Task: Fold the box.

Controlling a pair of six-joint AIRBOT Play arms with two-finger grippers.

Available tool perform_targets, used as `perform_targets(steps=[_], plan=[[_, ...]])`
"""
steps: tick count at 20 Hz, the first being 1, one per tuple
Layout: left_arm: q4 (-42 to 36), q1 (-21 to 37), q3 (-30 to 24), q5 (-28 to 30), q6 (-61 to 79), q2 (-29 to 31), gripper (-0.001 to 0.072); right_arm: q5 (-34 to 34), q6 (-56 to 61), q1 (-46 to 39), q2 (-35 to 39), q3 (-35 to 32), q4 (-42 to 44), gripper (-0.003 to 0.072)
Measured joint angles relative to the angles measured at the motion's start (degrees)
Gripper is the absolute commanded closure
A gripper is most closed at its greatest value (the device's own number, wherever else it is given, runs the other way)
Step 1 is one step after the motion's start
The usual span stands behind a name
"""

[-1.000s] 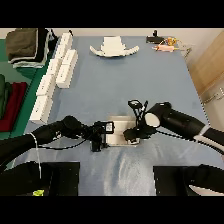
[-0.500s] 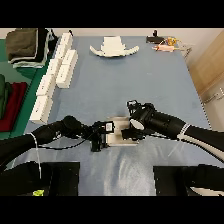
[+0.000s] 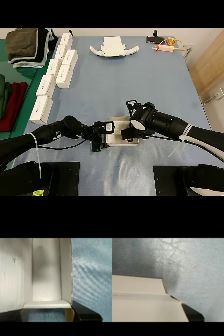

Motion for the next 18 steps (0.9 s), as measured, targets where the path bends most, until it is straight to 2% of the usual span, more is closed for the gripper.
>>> perform_targets(steps=[4,5,6,7,9,14,16,18], plan=[[0.0,0.0,0.0,-0.02,0.0,0.0,0.0201,2.43,-0.31,-0.85,4.5,1.62,-0.11,0.025],[0.0,0.0,0.0,-0.02,-0.02,0.0,0.0201,3.1,-0.48,-1.2,5.95,2.03,-0.2,0.0313],[0.0,0.0,0.0,-0.02,-0.02,0.02,0.0201,3.78,-1.01,-1.77,7.58,2.34,-0.37,0.0498],[0.0,0.0,0.0,-0.02,-0.02,0.02,0.0201,4.28,-1.7,-2.49,9.09,2.58,-0.57,0.0587],[0.0,0.0,0.0,-0.02,-0.02,0.02,0.0201,5.6,-3.85,-5.09,11.52,2.82,-0.87,0.0678],[0.0,0.0,0.0,-0.02,-0.07,0.02,0.0201,6.05,-15.47,-18.18,10.69,2.78,1.68,0.0681],[0.0,0.0,0.0,-0.02,-0.07,0.0,0.0201,3.65,-23.85,-25.22,7.54,2.82,7.72,0.0681],[0.0,0.0,0.0,-0.02,-0.07,0.0,0.0201,2.12,-34.75,-32.46,2.75,3.41,18.29,0.0681]])
